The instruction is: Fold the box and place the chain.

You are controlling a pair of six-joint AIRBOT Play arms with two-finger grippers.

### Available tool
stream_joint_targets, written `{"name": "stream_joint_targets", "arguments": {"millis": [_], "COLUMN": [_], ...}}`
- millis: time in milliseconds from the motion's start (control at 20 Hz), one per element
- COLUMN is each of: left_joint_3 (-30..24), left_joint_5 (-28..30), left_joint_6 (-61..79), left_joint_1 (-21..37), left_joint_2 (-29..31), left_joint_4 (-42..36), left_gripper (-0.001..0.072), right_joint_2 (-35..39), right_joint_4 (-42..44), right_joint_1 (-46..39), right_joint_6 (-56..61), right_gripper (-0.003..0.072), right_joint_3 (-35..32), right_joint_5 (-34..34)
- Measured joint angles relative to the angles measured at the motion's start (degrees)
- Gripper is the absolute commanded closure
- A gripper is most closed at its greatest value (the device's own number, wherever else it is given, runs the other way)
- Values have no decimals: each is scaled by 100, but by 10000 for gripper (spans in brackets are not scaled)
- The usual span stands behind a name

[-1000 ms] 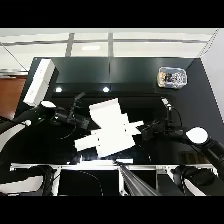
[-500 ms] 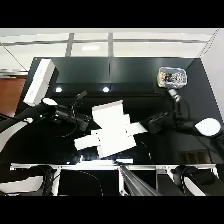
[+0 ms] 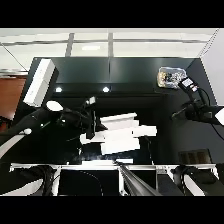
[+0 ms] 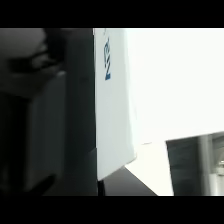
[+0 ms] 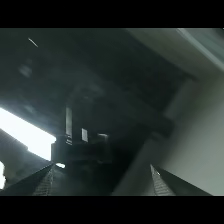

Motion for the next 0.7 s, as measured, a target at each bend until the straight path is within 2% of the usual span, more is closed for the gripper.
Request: {"name": "stream_joint_targets", "arguments": {"millis": [150, 300, 400, 700], "left_joint_3": [-166, -229, -247, -280], "left_joint_5": [522, 1207, 1471, 1473], "left_joint_6": [999, 1587, 1777, 1926], "left_joint_1": [-402, -680, -761, -841], "left_joint_2": [131, 177, 186, 179], "left_joint_4": [-452, -509, -267, 918], "left_gripper": [688, 687, 687, 686], "right_joint_2": [0, -7, -11, -13], "right_joint_4": [-170, 63, 461, 1397], "right_joint_1": [-22, -24, 9, 299], "right_joint_6": [-107, -448, -881, -2238], "right_gripper": [-23, -23, -23, -23], "right_joint_3": [26, -2, -85, -540], "right_joint_5": [50, 66, 85, 105]}}
